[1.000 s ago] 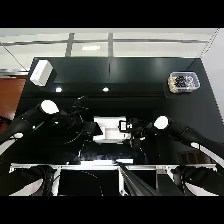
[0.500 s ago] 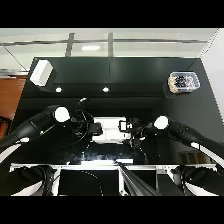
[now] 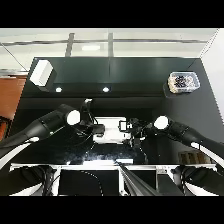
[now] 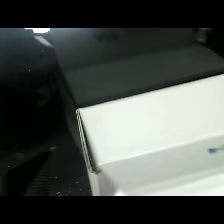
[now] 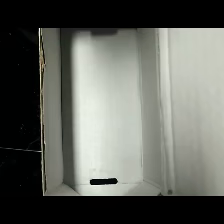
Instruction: Fold the box and place the chain.
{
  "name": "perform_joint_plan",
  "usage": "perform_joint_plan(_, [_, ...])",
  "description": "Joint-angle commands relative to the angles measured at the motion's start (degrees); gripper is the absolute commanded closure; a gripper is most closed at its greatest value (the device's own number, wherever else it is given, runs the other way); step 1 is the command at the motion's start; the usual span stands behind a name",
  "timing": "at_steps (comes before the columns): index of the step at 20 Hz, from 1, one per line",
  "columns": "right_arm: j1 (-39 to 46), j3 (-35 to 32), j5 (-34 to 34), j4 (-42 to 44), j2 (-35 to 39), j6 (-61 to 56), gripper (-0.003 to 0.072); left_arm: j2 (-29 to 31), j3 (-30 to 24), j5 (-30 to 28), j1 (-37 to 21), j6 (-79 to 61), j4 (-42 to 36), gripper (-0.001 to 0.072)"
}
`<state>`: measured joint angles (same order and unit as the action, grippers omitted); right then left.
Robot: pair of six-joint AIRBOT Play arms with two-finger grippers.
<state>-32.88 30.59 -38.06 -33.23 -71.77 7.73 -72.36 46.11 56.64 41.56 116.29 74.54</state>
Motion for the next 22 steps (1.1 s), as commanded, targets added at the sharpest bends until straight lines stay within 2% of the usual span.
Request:
perform_joint_plan(1, [0.0,0.0,0.0,0.0,0.0,0.0,0.0264,-3.0,5.4,5.7,5.4,10.5,12.3,0.0258])
perform_joint_plan(3, [0.0,0.0,0.0,0.0,0.0,0.0,0.0264,-3.2,6.3,6.6,6.2,11.7,12.4,0.0358])
perform_joint_plan(8, [0.0,0.0,0.0,0.0,0.0,0.0,0.0264,-3.8,6.4,8.1,6.3,16.0,12.4,0.0360])
perform_joint_plan(18, [0.0,0.0,0.0,0.0,0.0,0.0,0.0264,-7.9,6.4,6.5,7.6,20.9,10.0,0.0371])
perform_joint_plan(20, [0.0,0.0,0.0,0.0,0.0,0.0,0.0264,-7.9,6.5,6.4,7.8,20.9,10.1,0.0555])
perform_joint_plan(21, [0.0,0.0,0.0,0.0,0.0,0.0,0.0264,-7.9,6.7,6.5,7.7,20.9,10.1,0.0567])
perform_joint_plan(22, [0.0,0.0,0.0,0.0,0.0,0.0,0.0264,-7.9,7.1,6.4,7.7,20.9,10.3,0.0682])
